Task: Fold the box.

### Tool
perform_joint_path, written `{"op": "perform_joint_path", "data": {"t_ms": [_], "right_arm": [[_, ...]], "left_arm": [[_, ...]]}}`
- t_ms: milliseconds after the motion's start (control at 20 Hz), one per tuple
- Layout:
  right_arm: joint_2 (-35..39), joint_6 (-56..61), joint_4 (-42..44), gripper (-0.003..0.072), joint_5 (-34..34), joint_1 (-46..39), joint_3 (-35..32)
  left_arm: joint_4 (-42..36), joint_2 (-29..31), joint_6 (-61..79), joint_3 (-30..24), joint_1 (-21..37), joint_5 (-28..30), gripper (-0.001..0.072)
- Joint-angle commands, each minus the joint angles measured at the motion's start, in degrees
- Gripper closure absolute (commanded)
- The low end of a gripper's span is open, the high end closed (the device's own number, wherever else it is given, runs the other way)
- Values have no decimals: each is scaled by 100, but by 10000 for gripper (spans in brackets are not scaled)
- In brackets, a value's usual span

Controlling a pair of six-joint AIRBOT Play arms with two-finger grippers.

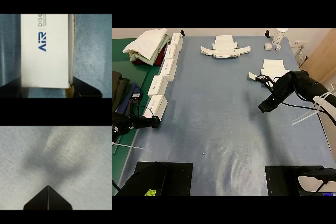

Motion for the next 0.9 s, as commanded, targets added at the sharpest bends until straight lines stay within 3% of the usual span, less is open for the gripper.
{"op": "perform_joint_path", "data": {"t_ms": [0,250,350,550,650,850], "right_arm": [[-4,2,0,683,0,-2,2],[-4,2,-2,683,2,-2,4],[-4,2,0,683,2,-2,4],[-4,2,-2,683,2,-2,4],[-4,2,0,683,2,-2,4],[-4,2,0,683,2,-2,4]], "left_arm": [[-13,-17,13,4,-4,20,213],[-35,-20,13,4,-4,-146,210],[-35,-20,11,4,-4,-142,18],[66,17,13,13,-4,-258,18],[564,181,-151,164,17,-874,17],[1484,863,-1108,833,68,-2924,18]]}}
